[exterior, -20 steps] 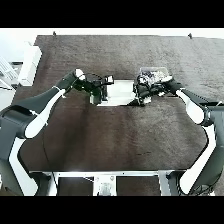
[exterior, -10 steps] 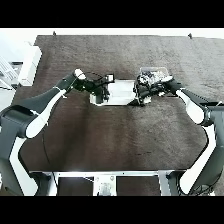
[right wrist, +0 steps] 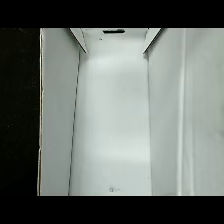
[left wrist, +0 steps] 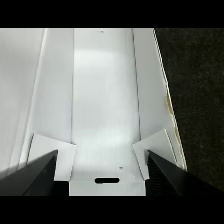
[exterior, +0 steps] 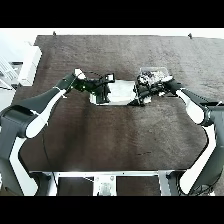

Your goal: Fold the box and place the chain.

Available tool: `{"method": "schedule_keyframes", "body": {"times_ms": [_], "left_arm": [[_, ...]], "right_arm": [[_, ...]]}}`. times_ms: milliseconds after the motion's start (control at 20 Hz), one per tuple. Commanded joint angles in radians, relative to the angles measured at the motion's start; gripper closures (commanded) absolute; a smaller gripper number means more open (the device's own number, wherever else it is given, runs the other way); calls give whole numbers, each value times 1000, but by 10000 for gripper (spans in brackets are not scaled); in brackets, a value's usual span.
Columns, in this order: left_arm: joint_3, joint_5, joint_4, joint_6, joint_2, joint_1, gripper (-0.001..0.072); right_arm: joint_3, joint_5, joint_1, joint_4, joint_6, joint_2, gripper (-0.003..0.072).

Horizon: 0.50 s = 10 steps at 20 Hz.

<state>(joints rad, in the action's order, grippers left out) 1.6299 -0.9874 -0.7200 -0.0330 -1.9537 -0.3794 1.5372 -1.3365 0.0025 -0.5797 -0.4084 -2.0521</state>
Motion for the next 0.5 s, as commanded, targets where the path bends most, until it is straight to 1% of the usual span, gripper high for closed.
{"method": "schedule_keyframes", "body": {"times_ms": [0, 200, 250, 350, 400, 450], "left_arm": [[1, -7, 10, -2, 0, 0, 52], [1, 3, 14, -2, 0, 0, 54], [1, 3, 14, -1, 0, 0, 102], [1, 0, 13, -1, 0, 1, 483], [1, -2, 9, -2, 0, 2, 595], [1, -1, 3, -2, 0, 5, 598]], "right_arm": [[0, 0, 1, 0, 0, 0, 100], [0, 0, 1, 0, 0, 0, 100], [0, 0, 1, 0, 0, 0, 99], [0, 0, 1, 0, 0, 0, 99], [0, 0, 1, 0, 0, 0, 99], [0, 0, 1, 0, 0, 0, 99]]}}
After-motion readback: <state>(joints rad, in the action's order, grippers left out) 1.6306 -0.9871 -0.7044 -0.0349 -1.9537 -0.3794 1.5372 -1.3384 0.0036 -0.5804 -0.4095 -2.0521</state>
